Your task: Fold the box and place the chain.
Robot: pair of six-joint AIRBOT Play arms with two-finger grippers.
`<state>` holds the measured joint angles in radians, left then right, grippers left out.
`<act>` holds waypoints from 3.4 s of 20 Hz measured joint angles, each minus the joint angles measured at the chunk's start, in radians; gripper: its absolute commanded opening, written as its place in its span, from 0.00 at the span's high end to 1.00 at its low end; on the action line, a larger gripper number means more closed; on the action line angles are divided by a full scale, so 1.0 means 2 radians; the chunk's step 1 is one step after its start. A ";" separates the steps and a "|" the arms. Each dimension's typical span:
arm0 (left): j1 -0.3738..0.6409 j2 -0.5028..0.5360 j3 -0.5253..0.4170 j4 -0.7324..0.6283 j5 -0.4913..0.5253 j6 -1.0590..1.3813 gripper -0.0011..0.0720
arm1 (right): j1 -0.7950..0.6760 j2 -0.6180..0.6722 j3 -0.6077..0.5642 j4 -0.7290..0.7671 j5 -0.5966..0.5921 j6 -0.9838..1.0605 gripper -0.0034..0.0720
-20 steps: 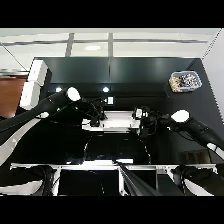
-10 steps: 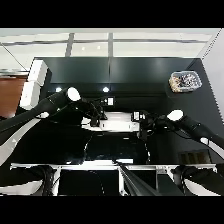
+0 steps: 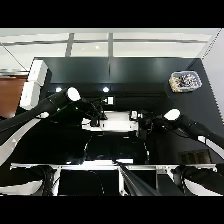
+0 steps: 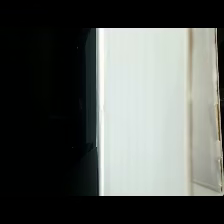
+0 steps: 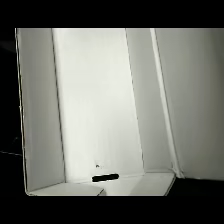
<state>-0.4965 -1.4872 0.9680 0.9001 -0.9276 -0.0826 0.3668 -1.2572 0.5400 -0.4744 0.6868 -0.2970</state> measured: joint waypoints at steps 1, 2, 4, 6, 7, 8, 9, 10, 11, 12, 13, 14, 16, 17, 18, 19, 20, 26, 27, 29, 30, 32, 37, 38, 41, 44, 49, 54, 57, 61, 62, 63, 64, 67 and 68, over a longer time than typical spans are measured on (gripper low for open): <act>0.000 0.000 0.000 0.000 0.000 0.000 0.95 | 0.002 -0.001 0.001 -0.002 -0.001 0.003 0.03; 0.000 0.000 0.000 0.000 0.000 0.000 0.95 | 0.002 -0.002 0.001 -0.006 -0.002 0.005 0.03; 0.000 0.000 0.000 0.000 0.000 -0.001 0.95 | 0.006 -0.003 0.002 -0.011 -0.004 0.009 0.03; 0.000 0.000 0.000 0.000 0.000 -0.001 0.95 | 0.007 -0.004 0.003 -0.016 -0.005 0.013 0.03; 0.000 0.000 0.000 0.000 0.000 -0.001 0.95 | 0.007 -0.005 0.004 -0.016 -0.006 0.015 0.03; 0.000 0.000 0.000 0.000 0.000 -0.002 0.95 | 0.008 -0.005 0.004 -0.019 -0.006 0.016 0.03; 0.000 0.000 0.000 0.000 0.000 -0.002 0.95 | 0.008 -0.005 0.004 -0.019 -0.006 0.018 0.03; 0.000 0.000 0.000 0.000 0.000 -0.002 0.95 | 0.009 -0.005 0.004 -0.019 -0.007 0.018 0.03; 0.000 0.000 0.000 0.000 0.000 -0.002 0.95 | 0.009 -0.006 0.004 -0.020 -0.007 0.019 0.03; 0.000 0.000 0.000 0.000 0.000 -0.002 0.95 | 0.009 -0.006 0.005 -0.021 -0.008 0.021 0.03; 0.000 0.000 0.000 0.000 0.000 -0.002 0.95 | 0.009 -0.006 0.006 -0.022 -0.008 0.024 0.03; 0.000 0.000 0.000 0.000 0.000 -0.002 0.95 | 0.009 -0.008 0.007 -0.023 -0.009 0.026 0.03; 0.000 0.000 0.000 0.000 0.000 -0.002 0.95 | 0.009 -0.009 0.009 -0.024 -0.009 0.031 0.14; 0.000 0.000 0.000 0.000 0.000 -0.002 0.95 | 0.009 -0.009 0.009 -0.026 -0.010 0.032 0.29; 0.000 0.000 0.000 0.000 -0.001 -0.002 0.95 | 0.009 -0.010 0.010 -0.027 -0.010 0.035 0.31; 0.000 0.000 0.000 0.000 0.000 -0.002 0.95 | 0.010 -0.010 0.010 -0.027 -0.010 0.035 0.32; 0.000 0.000 0.000 0.000 0.000 -0.002 0.95 | 0.010 -0.010 0.010 -0.028 -0.010 0.036 0.33; 0.000 0.000 0.000 0.000 0.000 -0.002 0.95 | 0.013 -0.011 0.010 -0.032 -0.011 0.039 0.33; 0.000 0.000 0.001 0.001 0.000 -0.002 0.92 | 0.013 -0.011 0.010 -0.033 -0.011 0.039 0.33; 0.000 0.000 0.005 0.024 -0.011 -0.002 0.64 | 0.013 -0.011 0.010 -0.034 -0.011 0.038 0.34; 0.000 0.002 0.010 0.024 -0.019 -0.005 0.53 | 0.013 -0.011 0.010 -0.034 -0.011 0.038 0.34; 0.000 0.006 0.022 0.047 -0.027 -0.024 0.22 | 0.013 -0.011 0.010 -0.035 -0.011 0.038 0.34; 0.014 0.045 0.046 0.133 -0.053 -0.134 0.20 | 0.013 -0.011 0.010 -0.036 -0.010 0.038 0.79; 0.022 0.058 0.048 0.146 -0.061 -0.156 0.21 | 0.013 -0.011 0.010 -0.037 -0.010 0.038 0.79; 0.050 0.098 0.051 0.167 -0.095 -0.237 0.95 | 0.014 -0.011 0.010 -0.038 -0.009 0.038 0.79; 0.074 0.127 0.046 0.154 -0.171 -0.319 0.95 | 0.014 -0.011 0.010 -0.038 -0.009 0.038 0.79; 0.065 0.145 -0.036 -0.036 -0.193 -0.358 0.95 | 0.014 -0.011 0.010 -0.039 -0.009 0.038 0.79; 0.039 0.143 -0.113 -0.218 -0.014 -0.302 0.95 | 0.014 -0.011 0.010 -0.039 -0.009 0.038 0.79; 0.035 0.127 -0.125 -0.264 0.096 -0.286 0.95 | 0.014 -0.011 0.010 -0.039 -0.009 0.038 0.79; 0.034 0.091 -0.122 -0.261 0.142 -0.270 0.95 | 0.014 -0.011 0.010 -0.039 -0.009 0.038 0.79; 0.034 0.081 -0.120 -0.253 0.142 -0.268 0.95 | 0.014 -0.011 0.010 -0.039 -0.009 0.038 0.79; 0.033 0.072 -0.119 -0.246 0.138 -0.267 0.95 | 0.014 -0.011 0.010 -0.039 -0.009 0.038 0.79; 0.033 0.064 -0.118 -0.242 0.131 -0.265 0.95 | 0.014 -0.011 0.010 -0.039 -0.009 0.038 0.79; 0.032 0.047 -0.116 -0.228 0.117 -0.263 0.95 | 0.014 -0.011 0.010 -0.039 -0.009 0.038 0.79; 0.032 0.044 -0.114 -0.222 0.114 -0.263 0.95 | 0.014 -0.011 0.010 -0.039 -0.008 0.037 0.79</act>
<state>-0.4328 -1.3991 0.7391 0.4557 -0.6998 -0.6094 0.3939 -1.2789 0.5602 -0.5529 0.6704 -0.2226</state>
